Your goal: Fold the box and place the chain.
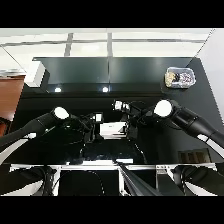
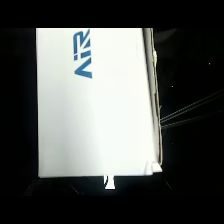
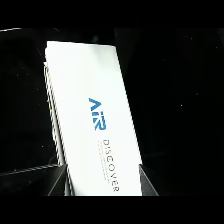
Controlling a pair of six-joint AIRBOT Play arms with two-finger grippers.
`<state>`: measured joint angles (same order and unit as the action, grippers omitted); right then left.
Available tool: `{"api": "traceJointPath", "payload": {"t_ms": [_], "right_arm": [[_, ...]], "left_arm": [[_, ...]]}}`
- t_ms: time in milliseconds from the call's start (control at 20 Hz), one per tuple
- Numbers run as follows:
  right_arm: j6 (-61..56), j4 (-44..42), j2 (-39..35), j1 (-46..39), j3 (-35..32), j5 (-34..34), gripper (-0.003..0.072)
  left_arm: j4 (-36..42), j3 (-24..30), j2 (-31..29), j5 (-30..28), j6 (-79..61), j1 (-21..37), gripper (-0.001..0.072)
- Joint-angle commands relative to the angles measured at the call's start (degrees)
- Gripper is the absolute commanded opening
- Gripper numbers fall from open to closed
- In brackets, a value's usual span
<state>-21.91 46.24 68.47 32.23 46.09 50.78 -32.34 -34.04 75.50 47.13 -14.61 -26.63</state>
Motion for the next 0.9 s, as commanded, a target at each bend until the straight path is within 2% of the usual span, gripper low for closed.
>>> {"api": "traceJointPath", "payload": {"t_ms": [0,850], "right_arm": [[0.0,-0.11,0.04,0.04,0.0,0.81,0.0493],[0.0,-0.09,2.36,1.01,0.02,1.68,0.0492]], "left_arm": [[0.0,-0.04,0.02,-0.11,0.04,0.02,0.0351],[0.0,-0.04,0.02,-0.13,0.04,0.02,0.0352]]}}
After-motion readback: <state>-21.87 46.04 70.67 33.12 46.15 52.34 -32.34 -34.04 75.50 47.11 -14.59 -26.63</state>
